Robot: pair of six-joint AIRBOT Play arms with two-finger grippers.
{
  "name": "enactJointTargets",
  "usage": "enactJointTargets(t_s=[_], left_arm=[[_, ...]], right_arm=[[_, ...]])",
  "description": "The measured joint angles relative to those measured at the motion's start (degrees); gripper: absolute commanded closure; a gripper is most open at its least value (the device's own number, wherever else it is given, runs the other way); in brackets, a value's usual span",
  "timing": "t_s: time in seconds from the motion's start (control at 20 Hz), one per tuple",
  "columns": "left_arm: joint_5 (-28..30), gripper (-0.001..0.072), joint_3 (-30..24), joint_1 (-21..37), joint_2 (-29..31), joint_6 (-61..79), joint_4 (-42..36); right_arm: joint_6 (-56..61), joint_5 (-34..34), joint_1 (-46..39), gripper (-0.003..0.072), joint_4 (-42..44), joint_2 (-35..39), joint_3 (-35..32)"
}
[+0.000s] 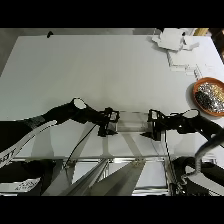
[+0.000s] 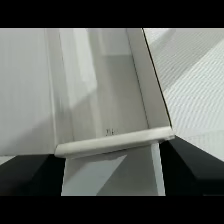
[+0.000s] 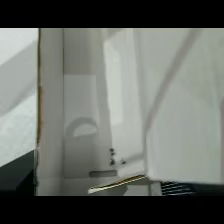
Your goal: Fold the box and place the chain.
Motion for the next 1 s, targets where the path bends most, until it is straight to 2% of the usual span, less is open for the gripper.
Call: enactJointTargets(t_s=[0.35,0.65,1.0], left_arm=[[0.3,0.0437,0.0,0.0,0.0,0.0,-0.1],[0.5,0.0437,0.0,0.0,0.0,-0.1,-0.2],[0.6,0.0437,0.0,0.0,0.0,-0.1,-0.2]], right_arm=[[7.6,-0.3,0.0,0.0005,-7.0,4.5,0.0],[19.4,0.3,0.0,0.0010,-13.4,11.5,0.0],[34.2,2.3,0.0,0.0011,-25.5,21.4,0.0]])
